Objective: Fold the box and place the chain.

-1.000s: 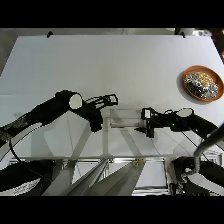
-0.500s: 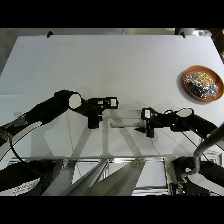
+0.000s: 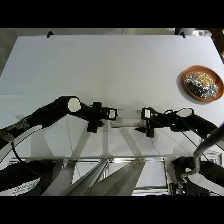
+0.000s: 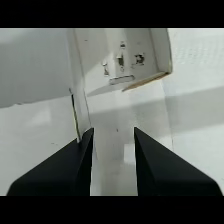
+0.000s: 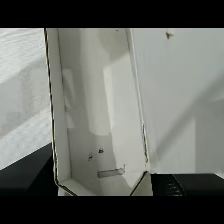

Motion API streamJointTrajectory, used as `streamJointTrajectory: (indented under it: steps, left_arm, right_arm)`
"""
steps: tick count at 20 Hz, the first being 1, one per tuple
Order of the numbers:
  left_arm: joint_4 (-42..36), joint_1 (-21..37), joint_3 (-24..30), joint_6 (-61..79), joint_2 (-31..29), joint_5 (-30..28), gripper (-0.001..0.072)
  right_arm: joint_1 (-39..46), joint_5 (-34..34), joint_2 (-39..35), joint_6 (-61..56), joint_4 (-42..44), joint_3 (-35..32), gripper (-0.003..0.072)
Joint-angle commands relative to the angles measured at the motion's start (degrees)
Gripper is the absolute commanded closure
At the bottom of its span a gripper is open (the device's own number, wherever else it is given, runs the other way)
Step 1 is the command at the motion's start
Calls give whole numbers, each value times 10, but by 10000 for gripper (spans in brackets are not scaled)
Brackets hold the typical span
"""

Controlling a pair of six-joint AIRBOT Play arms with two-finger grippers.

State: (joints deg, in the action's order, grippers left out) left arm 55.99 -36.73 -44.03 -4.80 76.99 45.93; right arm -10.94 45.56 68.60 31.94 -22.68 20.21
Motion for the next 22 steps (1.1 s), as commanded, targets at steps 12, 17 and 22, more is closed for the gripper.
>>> streamJointTrajectory:
  steps: [12, 17, 22]
  left_arm:
    - [-1, 4, 3, -17, 0, 32, 497]
    - [16, 11, 3, -35, 0, -14, 417]
    - [-35, 14, 3, 11, 1, -26, 415]
  right_arm:
    - [0, 1, 0, 0, 0, 0, 216]
    - [0, 1, 0, 0, 0, 0, 216]
    - [0, 1, 0, 0, 0, 0, 216]
